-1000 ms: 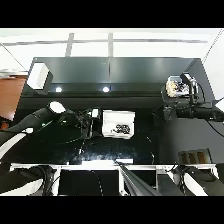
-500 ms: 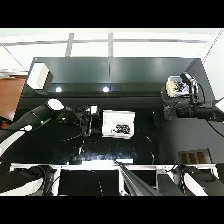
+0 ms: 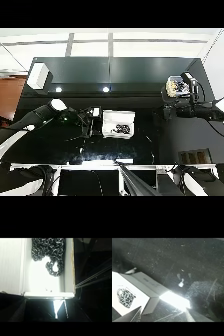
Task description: Fold the box and place the chain.
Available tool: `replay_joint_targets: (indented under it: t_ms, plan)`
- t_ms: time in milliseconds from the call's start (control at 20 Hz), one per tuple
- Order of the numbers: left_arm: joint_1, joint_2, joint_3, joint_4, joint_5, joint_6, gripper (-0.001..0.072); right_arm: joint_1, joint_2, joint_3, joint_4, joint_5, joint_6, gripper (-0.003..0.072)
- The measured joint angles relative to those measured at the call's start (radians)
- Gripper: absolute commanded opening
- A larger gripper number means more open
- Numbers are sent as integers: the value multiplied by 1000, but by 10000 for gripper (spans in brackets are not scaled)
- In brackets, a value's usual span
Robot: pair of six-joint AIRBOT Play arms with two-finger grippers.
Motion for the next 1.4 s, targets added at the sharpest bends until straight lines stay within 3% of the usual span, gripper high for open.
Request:
replay_joint_targets:
  t_ms: [950, 1400]
  plan:
    - [-68, -44, 8, -28, 22, -9, 699, 0, 0, 0, 0, -1, 0, 619]
    - [-72, -40, 10, 16, 67, -154, 700, 0, 0, 0, 0, -1, 0, 619]
